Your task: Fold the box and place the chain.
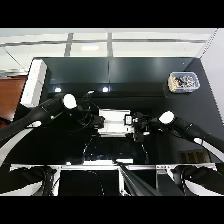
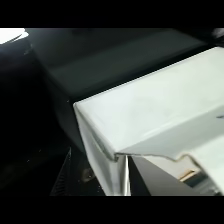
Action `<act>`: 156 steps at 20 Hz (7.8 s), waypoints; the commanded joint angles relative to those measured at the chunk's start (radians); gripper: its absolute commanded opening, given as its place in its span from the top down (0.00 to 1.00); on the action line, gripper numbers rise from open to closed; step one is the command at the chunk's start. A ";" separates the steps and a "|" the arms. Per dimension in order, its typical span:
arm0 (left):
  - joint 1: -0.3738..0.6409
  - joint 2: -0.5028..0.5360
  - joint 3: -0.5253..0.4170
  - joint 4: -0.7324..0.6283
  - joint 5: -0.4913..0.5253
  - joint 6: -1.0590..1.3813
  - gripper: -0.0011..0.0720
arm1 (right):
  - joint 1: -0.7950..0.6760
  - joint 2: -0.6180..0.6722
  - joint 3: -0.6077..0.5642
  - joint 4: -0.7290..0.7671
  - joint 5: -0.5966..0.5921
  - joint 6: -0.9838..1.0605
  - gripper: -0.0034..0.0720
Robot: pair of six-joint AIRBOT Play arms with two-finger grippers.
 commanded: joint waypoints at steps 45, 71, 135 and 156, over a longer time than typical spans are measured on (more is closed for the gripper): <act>-0.274 -0.129 0.198 0.462 -0.111 -0.672 0.95 | -0.004 0.081 0.001 -0.121 0.053 0.129 0.02; -0.274 -0.129 0.198 0.439 -0.108 -0.664 0.95 | -0.002 0.100 0.000 0.030 0.019 0.208 0.57; -0.274 -0.129 0.198 0.439 -0.108 -0.664 0.95 | 0.086 0.020 0.238 -0.550 0.213 1.985 0.51; -0.274 -0.129 0.198 0.439 -0.109 -0.664 0.95 | 0.304 -0.126 0.413 -0.939 0.407 2.593 0.74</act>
